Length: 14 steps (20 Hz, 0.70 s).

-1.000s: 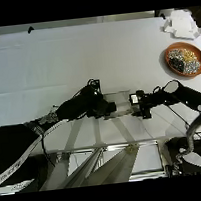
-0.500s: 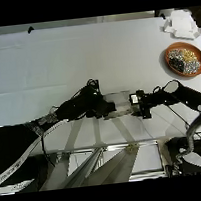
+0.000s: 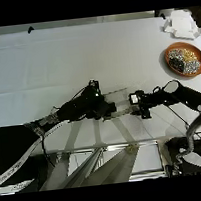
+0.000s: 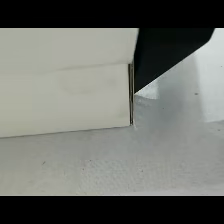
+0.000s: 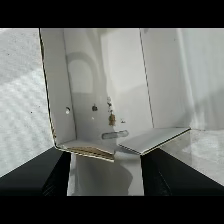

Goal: Fold the box and place the chain.

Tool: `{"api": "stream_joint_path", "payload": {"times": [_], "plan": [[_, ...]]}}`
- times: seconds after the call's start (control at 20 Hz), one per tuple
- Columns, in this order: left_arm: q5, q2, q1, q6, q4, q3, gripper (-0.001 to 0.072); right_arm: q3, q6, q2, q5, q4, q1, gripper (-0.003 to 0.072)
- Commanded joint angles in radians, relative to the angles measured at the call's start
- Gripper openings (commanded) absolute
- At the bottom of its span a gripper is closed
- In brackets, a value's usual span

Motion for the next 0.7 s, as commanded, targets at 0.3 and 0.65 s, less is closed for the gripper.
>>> {"api": "stream_joint_path", "payload": {"times": [0.3,0.65], "plan": [[0.004,0.000,-0.002,0.009,0.029,0.000,0.0004,0.001,-0.001,0.001,0.001,-0.004,0.000,0.0421],[-0.041,0.027,0.002,0.050,0.025,0.000,0.0419,0.001,-0.001,0.001,0.001,-0.004,0.000,0.0421]]}}
